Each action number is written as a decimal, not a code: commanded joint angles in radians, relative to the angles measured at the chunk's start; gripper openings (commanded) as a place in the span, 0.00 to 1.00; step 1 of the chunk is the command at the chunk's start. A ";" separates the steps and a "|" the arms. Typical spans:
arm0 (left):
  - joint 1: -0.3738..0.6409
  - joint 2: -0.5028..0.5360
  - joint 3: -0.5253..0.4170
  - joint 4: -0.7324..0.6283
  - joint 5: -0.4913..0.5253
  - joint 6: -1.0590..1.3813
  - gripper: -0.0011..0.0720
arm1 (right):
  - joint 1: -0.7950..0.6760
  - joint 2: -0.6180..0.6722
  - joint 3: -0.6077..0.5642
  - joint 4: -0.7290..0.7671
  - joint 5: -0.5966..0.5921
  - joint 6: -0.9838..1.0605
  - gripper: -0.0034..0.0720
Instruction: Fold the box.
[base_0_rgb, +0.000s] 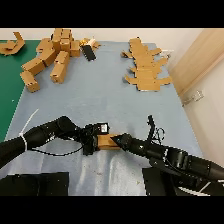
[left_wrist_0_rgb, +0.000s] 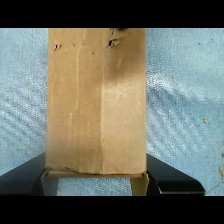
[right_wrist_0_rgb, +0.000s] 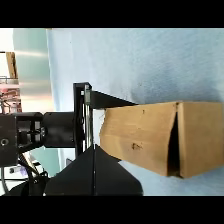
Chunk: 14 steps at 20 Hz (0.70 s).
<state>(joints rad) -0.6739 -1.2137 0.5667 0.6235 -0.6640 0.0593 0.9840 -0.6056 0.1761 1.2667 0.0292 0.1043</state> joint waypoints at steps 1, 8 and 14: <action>0.000 0.000 0.000 0.000 0.000 0.000 0.50 | 0.003 -0.113 0.038 -0.007 0.077 0.000 0.05; 0.000 0.000 0.000 0.000 0.000 0.000 0.50 | 0.047 -0.322 0.114 -0.006 0.128 0.001 0.05; 0.000 0.000 0.000 0.000 0.000 0.000 0.50 | 0.049 -0.329 0.114 -0.006 0.111 0.001 0.05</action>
<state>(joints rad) -0.6739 -1.2137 0.5667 0.6239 -0.6636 0.0601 1.0298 -0.9230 0.2871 1.2598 0.1482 0.1043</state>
